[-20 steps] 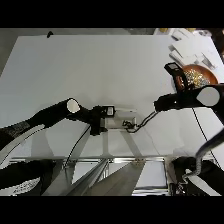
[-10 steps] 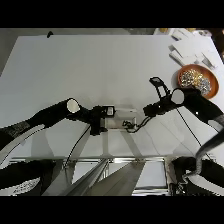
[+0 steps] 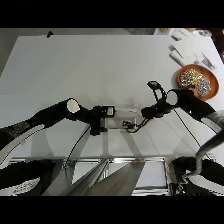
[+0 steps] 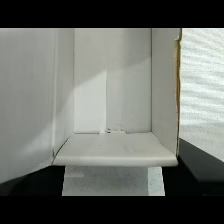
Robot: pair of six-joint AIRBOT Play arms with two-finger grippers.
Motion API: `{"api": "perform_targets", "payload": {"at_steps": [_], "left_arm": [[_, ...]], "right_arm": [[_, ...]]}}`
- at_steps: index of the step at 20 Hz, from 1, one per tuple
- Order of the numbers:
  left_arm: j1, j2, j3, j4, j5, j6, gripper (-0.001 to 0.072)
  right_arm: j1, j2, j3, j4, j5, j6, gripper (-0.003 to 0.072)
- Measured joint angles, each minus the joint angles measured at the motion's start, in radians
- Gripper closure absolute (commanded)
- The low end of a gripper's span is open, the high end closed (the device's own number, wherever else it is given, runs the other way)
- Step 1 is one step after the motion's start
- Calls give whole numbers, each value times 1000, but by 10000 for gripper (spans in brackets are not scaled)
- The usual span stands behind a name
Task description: Fold the box and place the chain.
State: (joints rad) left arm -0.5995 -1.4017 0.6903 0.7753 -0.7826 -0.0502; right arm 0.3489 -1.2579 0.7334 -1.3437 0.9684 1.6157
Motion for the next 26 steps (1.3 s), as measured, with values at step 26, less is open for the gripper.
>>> {"api": "perform_targets", "payload": {"at_steps": [26], "left_arm": [[0, 0, 0, 0, 0, 0, 576]], "right_arm": [[0, -15, -24, -53, -43, 65, 670]]}}
